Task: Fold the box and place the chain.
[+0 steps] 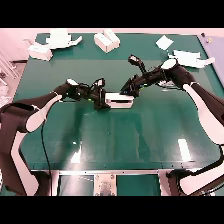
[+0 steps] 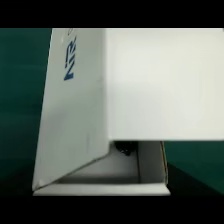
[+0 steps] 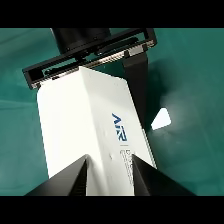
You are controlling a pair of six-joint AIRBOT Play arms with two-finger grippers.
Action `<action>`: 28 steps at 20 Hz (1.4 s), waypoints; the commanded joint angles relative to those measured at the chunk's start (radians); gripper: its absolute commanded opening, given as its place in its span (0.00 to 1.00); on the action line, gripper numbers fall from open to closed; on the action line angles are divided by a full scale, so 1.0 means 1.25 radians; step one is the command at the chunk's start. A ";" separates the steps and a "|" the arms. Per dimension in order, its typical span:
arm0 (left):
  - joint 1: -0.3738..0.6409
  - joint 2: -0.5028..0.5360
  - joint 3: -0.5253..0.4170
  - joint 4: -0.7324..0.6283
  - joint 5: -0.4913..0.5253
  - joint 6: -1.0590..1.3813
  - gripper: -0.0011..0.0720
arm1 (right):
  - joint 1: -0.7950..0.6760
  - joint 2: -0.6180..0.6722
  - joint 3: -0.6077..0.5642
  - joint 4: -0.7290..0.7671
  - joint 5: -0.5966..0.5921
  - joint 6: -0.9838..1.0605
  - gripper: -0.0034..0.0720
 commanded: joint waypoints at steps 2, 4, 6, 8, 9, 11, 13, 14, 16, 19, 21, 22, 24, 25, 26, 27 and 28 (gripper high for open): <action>0.000 0.001 0.001 0.000 0.000 0.000 0.75 | 0.002 -0.002 0.002 -0.001 0.002 -0.001 0.50; 0.000 0.001 0.001 0.000 0.000 0.000 0.75 | 0.002 -0.002 0.002 -0.002 0.015 -0.001 0.54; 0.000 0.001 0.001 0.000 0.000 0.000 0.75 | 0.002 -0.003 0.002 -0.006 0.018 -0.002 0.55; 0.000 0.001 0.001 0.000 0.000 0.000 0.75 | 0.003 -0.003 0.002 -0.026 0.020 -0.001 0.55; 0.000 0.001 0.001 0.000 0.000 0.000 0.75 | 0.003 -0.004 0.002 -0.026 0.022 -0.001 0.55; 0.000 0.001 0.001 0.000 0.000 0.000 0.75 | 0.005 -0.007 0.002 -0.026 0.023 -0.001 0.55; 0.000 0.001 0.001 0.000 0.000 0.000 0.75 | 0.009 -0.014 0.002 -0.026 0.023 -0.001 0.55; 0.000 0.001 0.001 0.000 0.000 0.000 0.75 | 0.010 -0.018 0.002 -0.026 0.022 -0.002 0.55; 0.000 0.001 0.001 0.000 -0.001 0.000 0.75 | 0.011 -0.025 0.012 -0.026 0.015 -0.003 0.54; 0.000 0.001 0.001 0.000 -0.001 0.000 0.75 | 0.011 -0.026 0.051 -0.024 0.016 -0.013 0.52; 0.000 0.001 0.001 0.000 -0.001 0.000 0.75 | 0.013 -0.026 0.074 -0.024 0.016 -0.013 0.52; 0.000 0.001 0.001 0.000 -0.001 0.000 0.75 | 0.014 -0.026 0.077 -0.025 0.016 -0.013 0.52; 0.000 0.000 0.001 0.000 -0.001 0.000 0.75 | 0.014 -0.032 0.077 -0.026 0.021 -0.002 0.52; 0.000 0.001 0.001 0.000 -0.001 0.000 0.75 | 0.014 -0.038 0.077 -0.025 0.037 0.002 0.52; 0.000 0.001 0.001 0.000 -0.001 0.000 0.75 | 0.014 -0.044 0.077 -0.026 0.057 0.002 0.52; 0.000 0.001 0.001 0.000 -0.001 0.000 0.75 | 0.014 -0.049 0.077 -0.026 0.068 0.002 0.52; 0.000 0.001 0.001 0.000 -0.001 0.000 0.75 | 0.014 -0.052 0.077 -0.031 0.071 0.002 0.52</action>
